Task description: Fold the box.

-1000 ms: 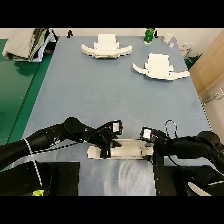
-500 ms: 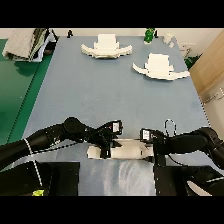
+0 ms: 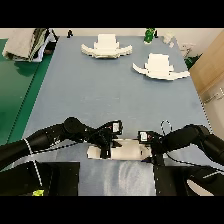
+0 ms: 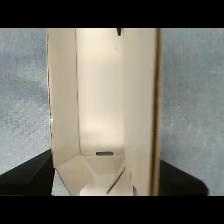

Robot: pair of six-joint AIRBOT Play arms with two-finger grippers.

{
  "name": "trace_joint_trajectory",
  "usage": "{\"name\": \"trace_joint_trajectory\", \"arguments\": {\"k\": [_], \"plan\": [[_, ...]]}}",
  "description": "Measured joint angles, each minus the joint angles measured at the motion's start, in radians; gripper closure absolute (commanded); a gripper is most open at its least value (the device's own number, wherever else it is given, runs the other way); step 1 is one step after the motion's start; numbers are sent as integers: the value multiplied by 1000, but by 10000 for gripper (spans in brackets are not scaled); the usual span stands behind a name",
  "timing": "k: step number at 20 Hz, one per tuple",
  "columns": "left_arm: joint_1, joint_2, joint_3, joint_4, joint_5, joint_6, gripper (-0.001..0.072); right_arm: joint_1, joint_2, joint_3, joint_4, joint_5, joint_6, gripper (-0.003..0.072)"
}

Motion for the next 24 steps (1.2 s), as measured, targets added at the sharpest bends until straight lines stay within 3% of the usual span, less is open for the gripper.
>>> {"name": "trace_joint_trajectory", "arguments": {"k": [12,14,24], "plan": [[0,0,0,0,2,0,695,-17,-65,-34,24,63,16,-34],[0,0,0,0,1,0,694,-17,-66,-36,24,87,5,36],[0,0,0,0,1,0,694,-17,-67,-56,27,134,-26,36]]}}
